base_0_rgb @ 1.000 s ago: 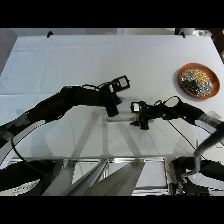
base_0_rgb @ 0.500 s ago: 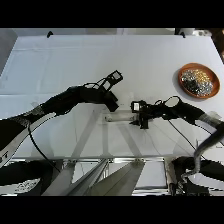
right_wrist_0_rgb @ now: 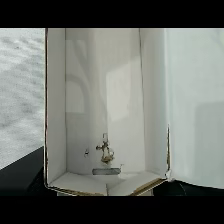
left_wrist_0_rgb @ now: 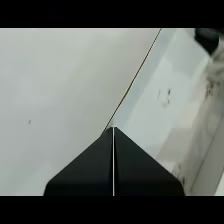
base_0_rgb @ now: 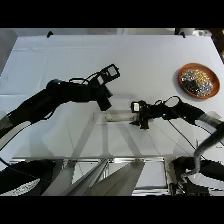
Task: Fold the box and place the chain.
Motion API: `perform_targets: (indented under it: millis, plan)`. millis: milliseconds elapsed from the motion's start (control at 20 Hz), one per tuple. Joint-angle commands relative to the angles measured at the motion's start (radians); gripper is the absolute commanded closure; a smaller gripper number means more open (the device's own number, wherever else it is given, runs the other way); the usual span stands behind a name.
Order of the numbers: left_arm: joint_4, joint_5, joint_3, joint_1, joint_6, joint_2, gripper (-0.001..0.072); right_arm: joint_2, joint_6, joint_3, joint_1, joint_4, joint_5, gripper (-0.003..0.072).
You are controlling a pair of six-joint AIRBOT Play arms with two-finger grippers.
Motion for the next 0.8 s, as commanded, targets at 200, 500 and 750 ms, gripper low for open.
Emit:
perform_targets:
  millis: [200, 500, 750]
  plan:
    - [0.127, 0.294, -0.04, 0.011, -0.004, 0.044, 0.0696, 0.001, 0.0, 0.0, 0.001, 0.001, 0.0, 0.0288]
    - [-0.033, 0.163, -0.219, 0.076, 0.288, 0.044, 0.0697, 0.001, 0.0, 0.0, 0.001, 0.001, 0.0, 0.0288]
    - [-0.041, 0.118, -0.313, 0.085, 0.449, 0.041, 0.058, 0.001, 0.0, 0.0, 0.001, 0.001, 0.0, 0.0288]
